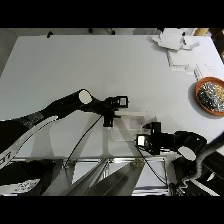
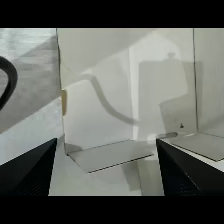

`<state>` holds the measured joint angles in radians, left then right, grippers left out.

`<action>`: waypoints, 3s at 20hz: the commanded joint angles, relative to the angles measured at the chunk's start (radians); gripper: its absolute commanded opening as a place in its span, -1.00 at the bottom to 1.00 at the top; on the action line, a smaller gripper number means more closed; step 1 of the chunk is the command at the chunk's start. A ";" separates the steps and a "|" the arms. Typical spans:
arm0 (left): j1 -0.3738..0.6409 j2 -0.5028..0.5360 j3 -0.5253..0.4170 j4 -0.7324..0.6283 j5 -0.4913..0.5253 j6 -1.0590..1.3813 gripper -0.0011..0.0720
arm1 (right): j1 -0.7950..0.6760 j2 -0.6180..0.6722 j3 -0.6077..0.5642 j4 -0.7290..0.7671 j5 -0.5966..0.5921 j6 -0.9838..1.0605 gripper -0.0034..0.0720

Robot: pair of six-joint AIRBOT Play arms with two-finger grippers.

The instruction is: Fold the box and place the chain.

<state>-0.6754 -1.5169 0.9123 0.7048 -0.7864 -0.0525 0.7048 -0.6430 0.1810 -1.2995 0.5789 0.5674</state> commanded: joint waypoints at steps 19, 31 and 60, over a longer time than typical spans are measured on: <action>0.001 -0.001 0.000 0.000 0.000 0.000 -0.95 | -0.318 -0.082 0.129 0.246 0.051 -0.339 0.90; 0.001 -0.001 0.000 0.000 0.000 0.000 -0.95 | -0.552 -0.279 0.131 0.637 0.174 -0.914 0.90; 0.001 -0.001 0.000 0.000 0.000 0.000 -0.94 | -0.581 -0.523 0.159 0.784 0.241 -1.100 0.14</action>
<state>-0.6750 -1.5169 0.9119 0.7048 -0.7876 -0.0517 0.1230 -1.1599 0.3408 -0.5117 0.8284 -0.5358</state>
